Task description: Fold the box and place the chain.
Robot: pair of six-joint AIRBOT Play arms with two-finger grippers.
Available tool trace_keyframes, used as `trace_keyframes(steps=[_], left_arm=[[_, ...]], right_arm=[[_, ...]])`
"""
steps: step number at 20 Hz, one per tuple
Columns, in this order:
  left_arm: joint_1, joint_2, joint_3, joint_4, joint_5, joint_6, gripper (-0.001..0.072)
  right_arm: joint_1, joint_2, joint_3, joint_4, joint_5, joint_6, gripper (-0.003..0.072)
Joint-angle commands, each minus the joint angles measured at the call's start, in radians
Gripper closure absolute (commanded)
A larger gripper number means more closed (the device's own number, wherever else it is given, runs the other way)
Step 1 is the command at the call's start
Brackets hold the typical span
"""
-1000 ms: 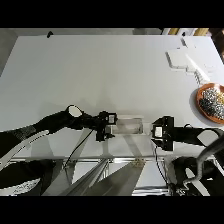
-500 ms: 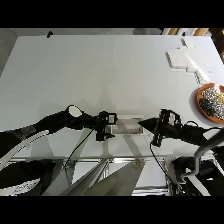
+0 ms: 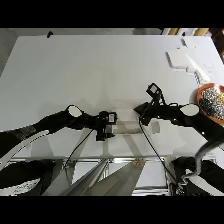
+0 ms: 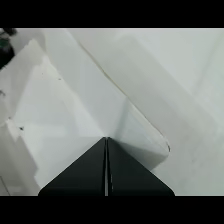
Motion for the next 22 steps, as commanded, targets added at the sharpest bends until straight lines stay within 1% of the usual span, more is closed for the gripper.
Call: trace_keyframes(steps=[1,2,4,6,7,8,10,12,13,14,16,19,21,22], left_arm=[[0.0,0.0,-0.001,0.004,-0.002,0.003,0.0438],[0.0,0.0,-0.001,0.004,-0.002,0.003,0.0438],[0.0,0.0,-0.001,0.004,-0.002,0.003,0.0438],[0.0,0.0,-0.001,0.004,-0.002,0.003,0.0438],[0.0,0.0,-0.001,0.004,-0.002,0.003,0.0438],[0.0,0.0,-0.001,0.004,-0.002,0.003,0.0438],[0.0,0.0,-0.001,0.004,-0.002,0.003,0.0438],[0.0,0.0,-0.001,0.004,-0.002,0.003,0.0438],[0.0,0.0,-0.001,0.004,-0.002,0.003,0.0438],[0.0,0.0,-0.001,0.004,-0.002,0.003,0.0438],[0.0,0.0,-0.001,0.004,-0.002,0.003,0.0438],[0.0,0.0,-0.001,0.004,-0.002,0.003,0.0438],[0.0,0.0,-0.001,0.004,-0.002,0.003,0.0438],[0.0,0.0,-0.001,0.004,-0.002,0.003,0.0438]], right_arm=[[0.001,-0.063,0.026,-0.217,-0.002,0.188,0.067],[0.001,-0.062,0.026,-0.253,0.024,0.213,0.0669],[0.001,-0.039,0.034,-0.262,0.094,0.214,0.0669],[0.001,0.046,0.052,-0.272,0.138,0.213,0.0667],[0.0,0.108,0.059,-0.304,0.149,0.212,0.0667],[0.0,0.171,0.06,-0.349,0.157,0.208,0.0667],[0.0,0.289,0.06,-0.52,0.227,0.127,0.0656],[0.0,0.343,0.059,-0.713,0.335,0.006,0.0501],[0.0,0.342,0.056,-0.786,0.381,-0.008,0.0462],[0.0,0.334,0.047,-0.816,0.408,-0.008,0.046],[0.0,0.31,0.008,-0.787,0.407,-0.009,0.047],[0.0,0.274,-0.058,-0.631,0.349,-0.121,0.0471],[0.0,0.249,-0.08,-0.51,0.32,-0.187,0.047],[0.0,0.232,-0.081,-0.476,0.32,-0.219,0.047]])
